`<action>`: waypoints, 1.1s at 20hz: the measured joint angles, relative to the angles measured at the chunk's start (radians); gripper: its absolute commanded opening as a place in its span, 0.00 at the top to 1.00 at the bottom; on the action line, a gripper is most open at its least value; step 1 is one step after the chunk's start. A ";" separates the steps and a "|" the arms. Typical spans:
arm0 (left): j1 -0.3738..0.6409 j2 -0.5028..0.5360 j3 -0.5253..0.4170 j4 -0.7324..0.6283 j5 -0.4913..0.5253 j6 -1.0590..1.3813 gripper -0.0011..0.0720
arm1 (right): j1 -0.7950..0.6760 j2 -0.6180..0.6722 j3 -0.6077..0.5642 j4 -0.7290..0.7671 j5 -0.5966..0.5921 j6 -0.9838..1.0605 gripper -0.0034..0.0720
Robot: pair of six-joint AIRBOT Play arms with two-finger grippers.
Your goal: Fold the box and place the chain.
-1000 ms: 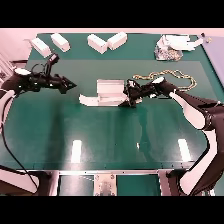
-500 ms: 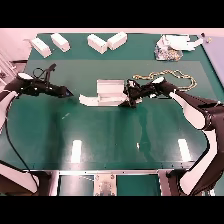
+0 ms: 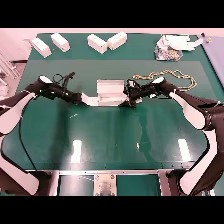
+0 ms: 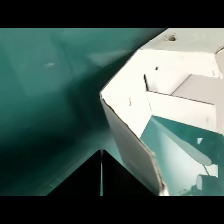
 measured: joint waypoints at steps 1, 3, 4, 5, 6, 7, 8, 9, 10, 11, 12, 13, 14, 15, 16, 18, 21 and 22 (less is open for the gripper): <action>-0.014 -0.001 0.002 -0.015 0.000 0.000 0.96 | 0.000 0.000 0.000 0.000 0.000 0.000 0.30; -0.032 -0.003 0.013 -0.034 0.000 0.010 0.96 | 0.000 0.000 0.000 0.000 0.000 0.000 0.30; -0.038 -0.003 0.025 -0.041 0.000 0.017 0.96 | 0.000 0.000 0.000 0.000 0.000 0.000 0.30; -0.044 -0.003 0.041 -0.047 -0.002 0.024 0.96 | 0.000 0.000 0.000 0.000 0.000 0.000 0.30; -0.049 -0.003 0.056 -0.053 -0.005 0.028 0.96 | 0.000 0.000 0.000 0.000 0.000 0.000 0.30; -0.052 -0.003 0.071 -0.058 -0.008 0.032 0.96 | 0.000 0.000 0.000 0.000 0.000 0.000 0.30; -0.054 -0.003 0.083 -0.060 -0.009 0.034 0.96 | 0.000 0.000 0.000 0.000 0.000 0.000 0.30; -0.055 -0.003 0.090 -0.062 -0.012 0.037 0.96 | 0.000 0.000 0.000 0.000 0.000 0.000 0.30; -0.055 -0.003 0.097 -0.069 -0.015 0.038 0.96 | 0.000 0.000 0.000 0.000 0.000 0.000 0.30; -0.056 -0.003 0.101 -0.077 -0.017 0.040 0.96 | 0.000 0.000 0.000 0.000 0.000 0.000 0.30; -0.057 -0.003 0.104 -0.087 -0.024 0.041 0.96 | 0.000 0.000 0.000 0.000 0.000 0.000 0.30; -0.058 -0.003 0.106 -0.095 -0.029 0.042 0.96 | 0.000 0.000 0.000 0.000 0.000 0.000 0.30; -0.058 -0.003 0.108 -0.102 -0.032 0.042 0.96 | 0.000 0.000 0.000 0.000 0.000 0.000 0.30; -0.058 -0.003 0.109 -0.106 -0.036 0.042 0.96 | 0.000 0.000 0.000 0.000 0.000 0.000 0.30; -0.058 -0.003 0.109 -0.111 -0.038 0.043 0.96 | 0.000 0.000 0.000 0.000 0.000 0.000 0.30; -0.058 -0.003 0.111 -0.124 -0.043 0.045 0.96 | 0.000 0.000 0.000 0.000 0.000 0.000 0.30; -0.058 -0.003 0.111 -0.140 -0.050 0.057 0.65 | 0.000 0.000 0.000 0.000 0.000 0.000 0.30; -0.058 -0.003 0.111 -0.142 -0.052 0.060 0.55 | 0.000 0.000 0.000 0.000 0.000 0.000 0.30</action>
